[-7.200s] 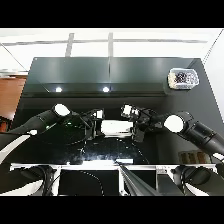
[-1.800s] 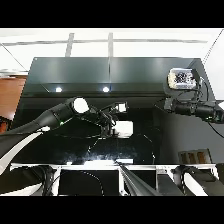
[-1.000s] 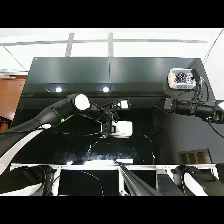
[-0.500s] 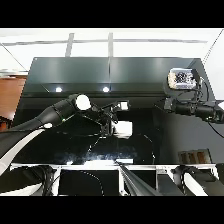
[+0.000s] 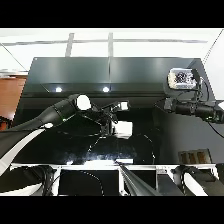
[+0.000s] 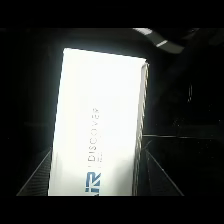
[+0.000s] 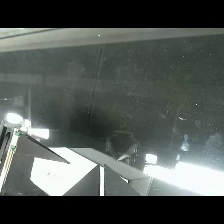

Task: Fold the box and place the chain.

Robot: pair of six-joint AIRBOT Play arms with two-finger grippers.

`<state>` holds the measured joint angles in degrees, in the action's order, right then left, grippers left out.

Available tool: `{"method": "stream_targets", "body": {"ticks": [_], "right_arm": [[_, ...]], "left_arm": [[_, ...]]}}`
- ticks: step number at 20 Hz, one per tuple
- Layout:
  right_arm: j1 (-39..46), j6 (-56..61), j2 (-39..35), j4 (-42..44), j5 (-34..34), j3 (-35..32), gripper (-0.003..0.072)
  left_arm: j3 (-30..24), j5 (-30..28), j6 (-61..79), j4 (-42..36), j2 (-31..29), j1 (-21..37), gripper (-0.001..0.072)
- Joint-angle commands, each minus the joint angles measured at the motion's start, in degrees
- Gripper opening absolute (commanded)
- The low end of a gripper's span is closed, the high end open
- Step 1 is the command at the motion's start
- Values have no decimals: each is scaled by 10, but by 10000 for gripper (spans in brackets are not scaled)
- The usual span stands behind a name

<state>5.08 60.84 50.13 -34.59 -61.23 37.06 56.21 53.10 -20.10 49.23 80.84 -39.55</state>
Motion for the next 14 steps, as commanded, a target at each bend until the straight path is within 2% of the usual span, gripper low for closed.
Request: {"method": "stream_targets", "body": {"ticks": [1, 8, 14], "right_arm": [[0, 0, 0, 0, 1, 0, 41], [0, 0, 0, 0, 12, 0, 41], [0, 0, 0, 0, 13, 0, 41]], "left_arm": [[0, -1, 1, 3, 4, 0, 700], [-24, -11, 1, 19, 6, -1, 700], [-47, -108, 1, 19, 13, -41, 700]]}}
